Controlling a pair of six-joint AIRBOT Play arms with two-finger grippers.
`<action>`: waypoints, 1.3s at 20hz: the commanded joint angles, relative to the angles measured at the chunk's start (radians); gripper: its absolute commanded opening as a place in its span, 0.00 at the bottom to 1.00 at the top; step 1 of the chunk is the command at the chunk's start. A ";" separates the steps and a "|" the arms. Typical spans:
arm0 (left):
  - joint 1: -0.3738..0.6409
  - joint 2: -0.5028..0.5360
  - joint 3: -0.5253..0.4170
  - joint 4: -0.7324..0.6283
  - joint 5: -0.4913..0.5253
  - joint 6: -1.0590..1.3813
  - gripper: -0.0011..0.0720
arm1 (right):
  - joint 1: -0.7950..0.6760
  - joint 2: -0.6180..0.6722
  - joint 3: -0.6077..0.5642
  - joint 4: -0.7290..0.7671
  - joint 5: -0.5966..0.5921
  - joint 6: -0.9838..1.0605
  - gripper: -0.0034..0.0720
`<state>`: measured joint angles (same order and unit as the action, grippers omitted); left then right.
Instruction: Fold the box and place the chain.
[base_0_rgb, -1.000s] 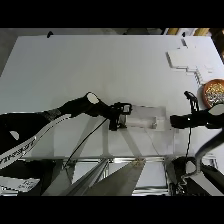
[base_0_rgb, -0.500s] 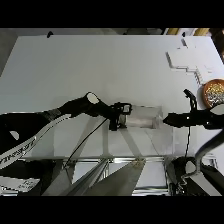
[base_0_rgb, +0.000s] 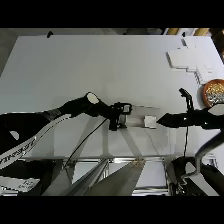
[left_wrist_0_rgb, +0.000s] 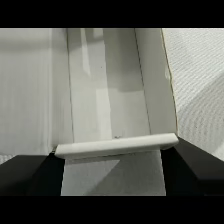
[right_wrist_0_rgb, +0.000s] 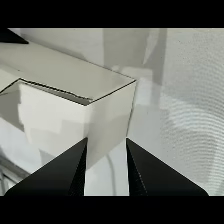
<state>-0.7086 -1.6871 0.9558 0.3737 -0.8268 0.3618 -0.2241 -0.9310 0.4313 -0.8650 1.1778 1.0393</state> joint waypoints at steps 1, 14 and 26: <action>0.000 0.000 0.000 0.000 0.000 0.000 0.30 | 0.018 0.008 0.000 -0.025 0.017 -0.001 0.42; 0.000 0.000 0.000 0.000 0.000 0.000 0.30 | 0.166 0.051 0.002 -0.027 -0.097 0.115 0.53; 0.000 0.000 0.000 0.000 0.000 0.000 0.30 | 0.538 -0.058 0.098 -0.470 -0.217 0.865 0.53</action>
<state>-0.7086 -1.6871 0.9558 0.3733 -0.8268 0.3607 0.2466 -0.9443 0.5190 -1.2530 0.9737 1.7142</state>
